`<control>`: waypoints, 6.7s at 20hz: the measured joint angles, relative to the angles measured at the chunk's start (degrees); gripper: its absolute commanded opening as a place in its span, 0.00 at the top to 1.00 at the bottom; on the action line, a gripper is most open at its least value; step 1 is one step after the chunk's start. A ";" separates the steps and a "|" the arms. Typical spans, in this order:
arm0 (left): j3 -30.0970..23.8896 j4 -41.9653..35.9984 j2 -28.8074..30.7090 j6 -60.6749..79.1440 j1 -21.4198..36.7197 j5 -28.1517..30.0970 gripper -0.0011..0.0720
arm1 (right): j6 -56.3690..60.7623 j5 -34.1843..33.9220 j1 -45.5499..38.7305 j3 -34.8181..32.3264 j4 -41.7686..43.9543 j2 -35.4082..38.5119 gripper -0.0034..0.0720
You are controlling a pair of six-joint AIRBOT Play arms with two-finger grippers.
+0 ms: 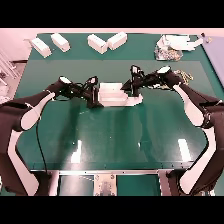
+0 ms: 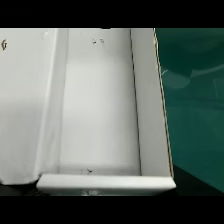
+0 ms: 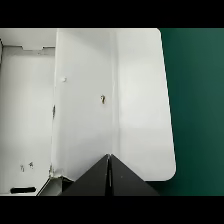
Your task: Fold the box and place the chain.
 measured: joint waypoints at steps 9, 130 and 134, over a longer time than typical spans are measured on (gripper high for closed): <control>0.00 -0.07 0.00 -0.02 0.00 0.07 0.21 | 4.46 1.40 -2.58 -0.13 -0.31 7.23 0.95; 0.00 -0.04 0.00 -0.02 -0.02 0.07 0.21 | 61.33 -8.66 -1.38 -24.48 -2.58 19.52 0.94; 0.00 -0.04 0.00 -0.02 -0.02 0.07 0.21 | 62.01 -8.33 -0.37 -24.06 -2.99 20.09 0.73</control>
